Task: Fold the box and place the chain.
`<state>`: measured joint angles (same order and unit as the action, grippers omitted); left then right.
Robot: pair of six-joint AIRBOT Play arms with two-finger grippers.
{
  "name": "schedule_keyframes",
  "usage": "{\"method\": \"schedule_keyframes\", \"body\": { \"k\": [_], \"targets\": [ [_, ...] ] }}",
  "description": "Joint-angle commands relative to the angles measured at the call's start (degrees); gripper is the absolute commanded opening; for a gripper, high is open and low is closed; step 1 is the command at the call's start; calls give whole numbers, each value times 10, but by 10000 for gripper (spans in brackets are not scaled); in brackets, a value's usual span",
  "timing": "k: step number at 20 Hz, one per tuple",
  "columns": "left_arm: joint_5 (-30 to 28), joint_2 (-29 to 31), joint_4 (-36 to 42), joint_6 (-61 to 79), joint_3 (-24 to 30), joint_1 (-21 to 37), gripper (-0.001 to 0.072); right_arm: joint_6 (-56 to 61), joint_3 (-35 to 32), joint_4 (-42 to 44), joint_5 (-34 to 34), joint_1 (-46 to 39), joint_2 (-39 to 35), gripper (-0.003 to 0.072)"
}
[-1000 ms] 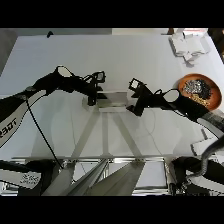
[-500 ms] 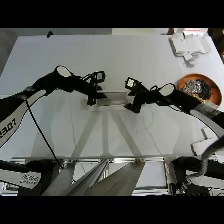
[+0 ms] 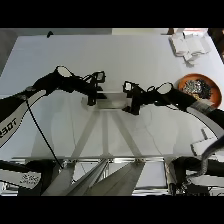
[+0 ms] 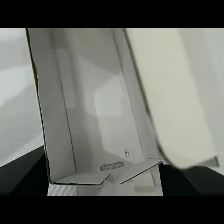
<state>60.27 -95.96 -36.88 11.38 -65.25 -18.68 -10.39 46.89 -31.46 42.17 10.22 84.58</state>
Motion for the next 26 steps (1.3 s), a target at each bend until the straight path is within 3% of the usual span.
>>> {"method": "schedule_keyframes", "body": {
  "k": [1,10,26],
  "targets": [
    [-3,0,0,0,0,0,17,-24,0,2,36,0,23,689],
    [-3,0,0,0,0,0,17,-54,0,55,14,-1,60,689],
    [-3,0,0,0,0,0,17,-67,0,77,63,-21,62,689]
  ]
}}
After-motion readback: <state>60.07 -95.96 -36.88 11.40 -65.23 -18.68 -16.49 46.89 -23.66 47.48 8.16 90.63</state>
